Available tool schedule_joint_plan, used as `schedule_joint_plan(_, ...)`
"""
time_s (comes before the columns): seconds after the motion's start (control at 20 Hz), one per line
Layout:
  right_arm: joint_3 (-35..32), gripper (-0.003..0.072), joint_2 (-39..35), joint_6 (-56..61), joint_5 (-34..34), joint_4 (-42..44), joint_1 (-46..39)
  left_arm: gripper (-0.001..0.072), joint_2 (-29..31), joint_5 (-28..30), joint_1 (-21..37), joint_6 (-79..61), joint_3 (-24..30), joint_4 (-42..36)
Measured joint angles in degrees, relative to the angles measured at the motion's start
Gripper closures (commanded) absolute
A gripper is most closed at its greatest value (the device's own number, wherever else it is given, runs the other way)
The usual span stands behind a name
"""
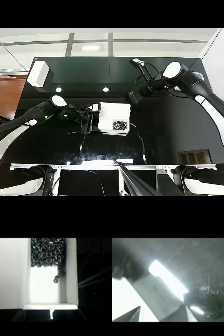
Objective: Fold the box and place the chain.
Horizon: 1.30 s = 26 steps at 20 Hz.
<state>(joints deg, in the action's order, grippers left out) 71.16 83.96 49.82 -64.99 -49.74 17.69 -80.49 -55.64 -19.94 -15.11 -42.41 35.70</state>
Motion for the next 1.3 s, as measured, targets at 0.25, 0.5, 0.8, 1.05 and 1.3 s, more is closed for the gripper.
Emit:
schedule_joint_plan(0.25,0.55,0.0013,-1.97,-9.70,-7.67,2.47,0.57,0.0366,0.00,-0.02,0.00,0.09,0.00,-0.02)
schedule_joint_plan(0.5,-3.50,0.0013,-2.36,-14.75,-10.03,4.81,2.21,0.0367,0.00,-0.28,0.00,0.24,0.00,0.00)
schedule_joint_plan(0.8,-6.49,0.0013,-2.82,-18.36,-10.62,6.75,4.17,0.0366,0.00,-0.37,0.00,0.22,0.00,0.00)
schedule_joint_plan(1.05,-8.24,0.0013,-5.97,-18.25,-11.45,5.73,5.29,0.0367,0.00,-0.52,0.00,0.20,0.00,0.00)
schedule_joint_plan(1.3,-12.11,0.0012,-7.39,-20.96,-5.09,3.28,8.72,0.0366,-0.02,-1.55,0.00,0.17,0.00,0.02)
